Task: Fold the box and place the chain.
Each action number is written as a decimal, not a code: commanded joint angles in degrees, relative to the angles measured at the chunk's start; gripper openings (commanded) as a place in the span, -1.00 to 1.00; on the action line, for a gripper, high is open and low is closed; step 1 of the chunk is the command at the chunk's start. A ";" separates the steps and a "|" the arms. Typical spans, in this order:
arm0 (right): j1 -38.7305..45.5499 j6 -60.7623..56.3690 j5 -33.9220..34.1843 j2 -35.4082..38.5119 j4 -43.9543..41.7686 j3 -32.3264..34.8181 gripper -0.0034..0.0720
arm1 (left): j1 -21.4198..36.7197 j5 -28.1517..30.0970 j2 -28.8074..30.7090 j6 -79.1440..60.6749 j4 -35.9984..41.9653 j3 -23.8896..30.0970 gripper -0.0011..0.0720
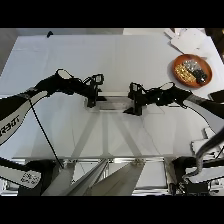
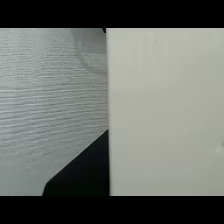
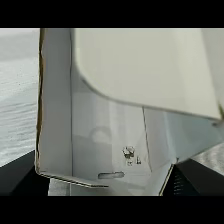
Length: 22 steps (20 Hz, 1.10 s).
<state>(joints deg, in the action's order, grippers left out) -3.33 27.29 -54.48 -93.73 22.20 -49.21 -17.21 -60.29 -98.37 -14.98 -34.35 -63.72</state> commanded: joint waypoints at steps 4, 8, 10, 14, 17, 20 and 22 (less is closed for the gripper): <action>0.00 0.02 -0.39 -0.02 0.04 -0.07 0.94 | -0.02 0.07 -0.02 0.00 0.00 0.02 -0.95; 0.00 0.00 -0.94 -0.04 0.02 -0.07 0.94 | -0.02 0.07 -0.02 0.00 0.00 0.02 -0.95; 0.00 0.04 -1.01 -0.09 0.04 -0.07 0.93 | -0.02 0.07 -0.02 0.00 0.00 0.02 -0.95; 0.00 0.04 -0.74 -0.09 0.04 -0.07 0.46 | -0.02 0.09 0.00 0.00 0.00 0.02 -0.95; 0.00 0.04 -0.72 -0.09 0.04 -0.07 0.46 | -0.02 0.09 -0.02 0.00 0.00 0.02 -0.95; 0.00 0.04 -0.59 -0.09 0.04 -0.07 0.16 | -0.02 0.09 -0.02 0.00 0.00 0.02 -0.95; 0.00 0.04 -0.59 -0.09 0.04 -0.07 0.18 | -0.02 0.07 -0.02 0.00 0.00 0.02 -0.95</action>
<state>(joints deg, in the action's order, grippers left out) -3.33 27.31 -55.18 -93.80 22.22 -49.21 -17.21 -60.36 -98.35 -15.03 -34.39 -63.72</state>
